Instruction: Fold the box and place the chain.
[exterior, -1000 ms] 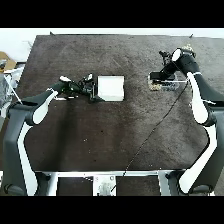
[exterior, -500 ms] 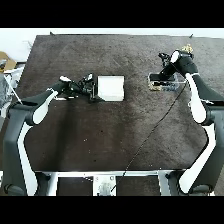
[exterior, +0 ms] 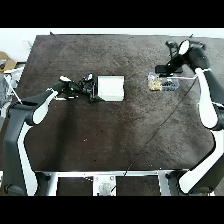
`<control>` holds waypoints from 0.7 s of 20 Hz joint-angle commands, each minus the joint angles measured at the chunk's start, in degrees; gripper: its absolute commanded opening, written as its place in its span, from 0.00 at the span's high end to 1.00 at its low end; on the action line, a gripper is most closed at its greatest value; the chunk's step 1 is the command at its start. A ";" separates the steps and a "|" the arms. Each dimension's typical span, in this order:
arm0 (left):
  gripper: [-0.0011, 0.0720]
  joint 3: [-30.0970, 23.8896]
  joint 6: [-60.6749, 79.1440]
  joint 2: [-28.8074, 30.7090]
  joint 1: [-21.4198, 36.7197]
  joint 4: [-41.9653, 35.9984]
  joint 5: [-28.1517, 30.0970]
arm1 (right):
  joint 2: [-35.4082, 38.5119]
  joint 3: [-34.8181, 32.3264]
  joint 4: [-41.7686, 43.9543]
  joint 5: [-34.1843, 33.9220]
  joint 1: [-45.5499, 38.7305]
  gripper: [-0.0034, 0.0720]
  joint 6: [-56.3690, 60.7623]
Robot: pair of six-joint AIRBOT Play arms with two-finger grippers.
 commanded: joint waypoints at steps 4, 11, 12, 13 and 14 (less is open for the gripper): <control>0.61 -0.02 0.00 0.02 -0.02 0.00 0.02 | 16.85 0.04 2.95 -1.33 0.15 0.95 -5.11; 0.61 -0.02 0.00 0.02 -0.02 0.00 0.02 | 36.35 0.04 3.98 -15.17 6.51 0.95 -7.76; 0.61 -0.02 0.00 0.02 -0.02 0.00 0.00 | 38.21 0.04 3.98 -17.77 8.59 0.95 -8.79; 0.61 -0.02 0.00 0.02 -0.02 0.00 0.02 | 39.67 0.04 3.98 -20.41 11.02 0.95 -9.55; 0.61 -0.02 0.00 0.02 -0.02 0.00 0.02 | 40.52 0.04 3.98 -22.03 13.31 0.95 -10.47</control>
